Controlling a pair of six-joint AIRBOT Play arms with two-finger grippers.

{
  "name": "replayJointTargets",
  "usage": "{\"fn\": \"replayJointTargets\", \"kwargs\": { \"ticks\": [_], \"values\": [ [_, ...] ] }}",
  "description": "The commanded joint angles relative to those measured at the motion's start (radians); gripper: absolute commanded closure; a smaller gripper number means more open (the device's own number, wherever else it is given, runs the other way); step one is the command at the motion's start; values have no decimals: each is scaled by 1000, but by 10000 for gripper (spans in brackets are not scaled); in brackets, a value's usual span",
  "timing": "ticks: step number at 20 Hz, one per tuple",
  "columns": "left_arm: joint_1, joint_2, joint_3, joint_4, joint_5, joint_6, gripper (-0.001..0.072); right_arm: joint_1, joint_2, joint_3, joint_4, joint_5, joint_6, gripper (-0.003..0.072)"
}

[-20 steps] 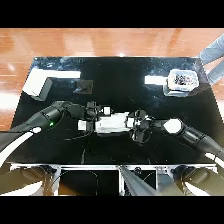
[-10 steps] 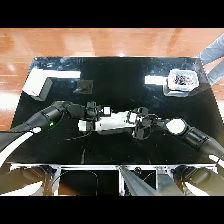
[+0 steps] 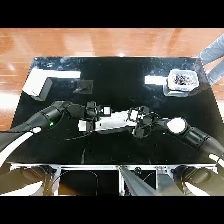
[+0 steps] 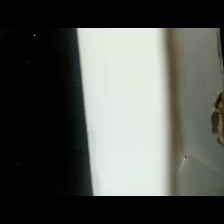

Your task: Fold the box and place the chain.

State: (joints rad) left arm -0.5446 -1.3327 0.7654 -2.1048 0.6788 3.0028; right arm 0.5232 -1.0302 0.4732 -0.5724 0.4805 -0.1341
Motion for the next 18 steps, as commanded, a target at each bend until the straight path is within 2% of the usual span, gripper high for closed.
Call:
{"fn": "replayJointTargets", "kwargs": {
  "ticks": [1,6,10,18],
  "values": [
    [2,1,0,15,2,0,692,-53,-8,1,23,108,-60,-30],
    [2,-2,0,52,31,0,692,-136,-74,74,33,212,-152,-31],
    [2,-11,1,53,31,1,692,-135,-158,122,48,250,-190,-31],
    [2,-12,2,52,31,0,693,-136,-220,159,101,291,-263,-30]
  ]
}}
